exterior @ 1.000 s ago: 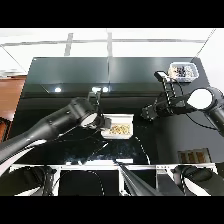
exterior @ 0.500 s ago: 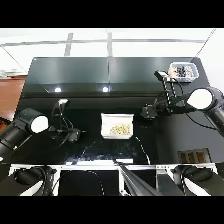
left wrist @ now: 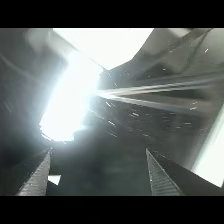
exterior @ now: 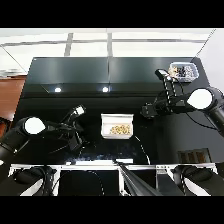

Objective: Fold the box and place the chain.

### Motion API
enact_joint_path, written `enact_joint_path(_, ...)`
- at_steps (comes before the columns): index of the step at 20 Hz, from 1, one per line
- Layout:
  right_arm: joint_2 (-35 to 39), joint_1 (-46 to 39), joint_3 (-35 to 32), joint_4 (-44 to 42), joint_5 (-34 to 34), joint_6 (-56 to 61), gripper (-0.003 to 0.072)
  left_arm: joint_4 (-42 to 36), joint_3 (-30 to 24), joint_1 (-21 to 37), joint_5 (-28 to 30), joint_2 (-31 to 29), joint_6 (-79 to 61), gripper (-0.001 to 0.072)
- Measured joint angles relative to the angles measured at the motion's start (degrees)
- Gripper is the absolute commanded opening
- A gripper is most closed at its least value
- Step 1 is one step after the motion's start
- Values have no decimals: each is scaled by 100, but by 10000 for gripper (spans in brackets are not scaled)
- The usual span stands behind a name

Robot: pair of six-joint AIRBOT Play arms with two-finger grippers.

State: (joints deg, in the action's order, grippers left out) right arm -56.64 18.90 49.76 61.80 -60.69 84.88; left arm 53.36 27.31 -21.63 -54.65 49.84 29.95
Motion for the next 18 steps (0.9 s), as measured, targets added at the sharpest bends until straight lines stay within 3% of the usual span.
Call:
enact_joint_path(4, 0, 2, 0, -7, 20, 66, 310, -472, -2, 39, 326, 341, -1757, 712)
enact_joint_path(9, 0, 2, 0, -9, 42, 177, 311, -1456, 85, 48, 463, 1239, -3532, 712)
enact_joint_path(13, 0, 9, 0, -13, 48, 212, 310, -1912, 275, -105, 474, 1784, -4103, 712)
enact_joint_path(18, 0, 9, 0, -24, 50, 227, 310, -2229, 417, -350, 776, 2061, -4336, 711)
